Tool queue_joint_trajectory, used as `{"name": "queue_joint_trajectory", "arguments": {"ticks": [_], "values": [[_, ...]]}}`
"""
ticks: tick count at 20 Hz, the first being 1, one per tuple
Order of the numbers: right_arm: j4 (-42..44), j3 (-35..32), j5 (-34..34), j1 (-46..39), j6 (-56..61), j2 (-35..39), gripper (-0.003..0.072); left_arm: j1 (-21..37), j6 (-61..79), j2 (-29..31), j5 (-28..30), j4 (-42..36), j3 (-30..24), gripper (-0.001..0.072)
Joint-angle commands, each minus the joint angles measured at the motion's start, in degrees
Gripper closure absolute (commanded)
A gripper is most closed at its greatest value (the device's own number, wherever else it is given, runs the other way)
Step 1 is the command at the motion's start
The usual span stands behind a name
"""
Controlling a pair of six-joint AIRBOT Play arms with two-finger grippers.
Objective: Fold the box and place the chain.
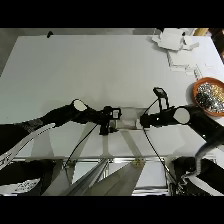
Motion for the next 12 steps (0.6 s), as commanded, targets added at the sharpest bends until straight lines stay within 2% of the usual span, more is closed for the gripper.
{"name": "queue_joint_trajectory", "arguments": {"ticks": [1,12], "values": [[-9.55,4.22,2.54,5.92,13.38,-5.09,0.0288,0.04,0.04,0.02,0.0,0.02,0.0,0.0455],[-18.18,9.11,5.77,11.17,23.04,-11.19,0.0292,0.04,0.04,0.02,0.0,0.02,0.0,0.0455]]}}
